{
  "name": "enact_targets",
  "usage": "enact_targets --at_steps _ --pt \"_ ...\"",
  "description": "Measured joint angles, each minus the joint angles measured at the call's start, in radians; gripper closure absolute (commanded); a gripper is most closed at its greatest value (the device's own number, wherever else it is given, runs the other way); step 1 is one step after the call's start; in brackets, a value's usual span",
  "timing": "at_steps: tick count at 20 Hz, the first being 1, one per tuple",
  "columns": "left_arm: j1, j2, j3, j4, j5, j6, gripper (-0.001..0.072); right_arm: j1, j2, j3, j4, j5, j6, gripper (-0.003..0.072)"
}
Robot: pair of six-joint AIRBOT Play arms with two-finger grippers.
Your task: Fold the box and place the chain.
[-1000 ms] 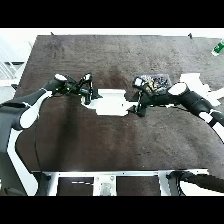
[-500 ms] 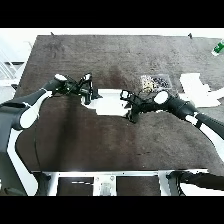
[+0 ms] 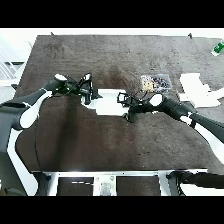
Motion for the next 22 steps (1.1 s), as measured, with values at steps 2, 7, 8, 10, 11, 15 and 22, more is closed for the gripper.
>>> enact_targets --at_steps 2,7,8,10,11,15,22 --pt "0.000 0.000 0.000 0.000 0.000 0.000 0.0690 0.004 -0.002 0.000 0.000 -0.035 -0.005 0.0116" --pt "0.000 0.000 0.000 0.000 0.000 0.000 0.0691 0.005 0.005 0.000 0.012 -0.072 -0.009 0.0116" --pt "0.000 0.000 0.000 0.000 0.000 0.000 0.0690 0.005 0.014 0.000 0.015 -0.077 -0.009 0.0116" --pt "0.000 0.000 0.000 0.000 0.000 0.000 0.0690 0.005 0.029 0.000 0.023 -0.097 -0.009 0.0116" --pt "0.000 0.000 0.000 0.000 0.000 0.000 0.0691 0.005 0.034 0.000 0.027 -0.116 -0.010 0.0113" --pt "0.000 0.000 0.000 0.000 0.000 0.000 0.0691 0.005 0.042 0.000 0.039 -0.162 -0.013 0.0011" --pt "0.000 0.000 0.000 0.000 0.000 0.000 0.0690 -0.016 0.031 0.007 0.065 -0.208 -0.020 0.0003"
